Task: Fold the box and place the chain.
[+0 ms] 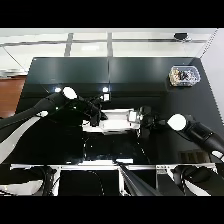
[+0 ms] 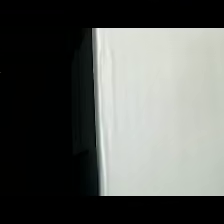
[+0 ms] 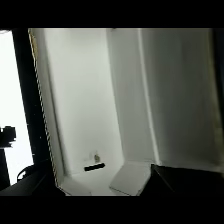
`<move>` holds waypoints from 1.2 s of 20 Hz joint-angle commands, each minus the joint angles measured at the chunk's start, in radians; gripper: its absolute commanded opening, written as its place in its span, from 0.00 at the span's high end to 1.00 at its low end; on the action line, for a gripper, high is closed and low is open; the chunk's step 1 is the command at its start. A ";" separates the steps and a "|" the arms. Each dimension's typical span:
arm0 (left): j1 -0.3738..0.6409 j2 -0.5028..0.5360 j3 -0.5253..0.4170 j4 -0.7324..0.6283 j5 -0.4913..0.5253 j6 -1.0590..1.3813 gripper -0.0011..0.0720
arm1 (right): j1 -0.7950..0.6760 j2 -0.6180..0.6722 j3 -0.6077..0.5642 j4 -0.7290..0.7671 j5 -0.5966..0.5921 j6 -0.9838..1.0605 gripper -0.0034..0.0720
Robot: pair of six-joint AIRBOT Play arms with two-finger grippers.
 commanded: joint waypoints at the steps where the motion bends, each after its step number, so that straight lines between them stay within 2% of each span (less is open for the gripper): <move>1: 0.000 -0.001 0.000 0.000 -0.020 -0.003 0.94 | -0.080 -0.013 0.019 0.105 0.024 -0.084 0.01; 4: 0.000 -0.001 0.000 0.000 -0.021 -0.003 0.94 | -0.131 -0.056 0.019 0.198 0.040 -0.165 0.01; 7: 0.000 -0.001 0.000 0.000 -0.021 -0.003 0.94 | -0.149 -0.108 0.018 0.338 0.145 -0.377 0.01; 9: 0.000 -0.001 0.000 0.000 -0.021 -0.003 0.94 | -0.148 -0.150 0.018 0.391 0.163 -0.428 0.01; 20: 0.000 -0.001 0.000 0.000 -0.019 -0.003 0.94 | -0.145 -0.264 0.018 0.338 0.152 -0.488 0.01; 24: -0.001 -0.001 0.000 0.000 -0.019 -0.003 0.94 | -0.096 -0.285 0.018 0.287 0.132 -0.482 0.01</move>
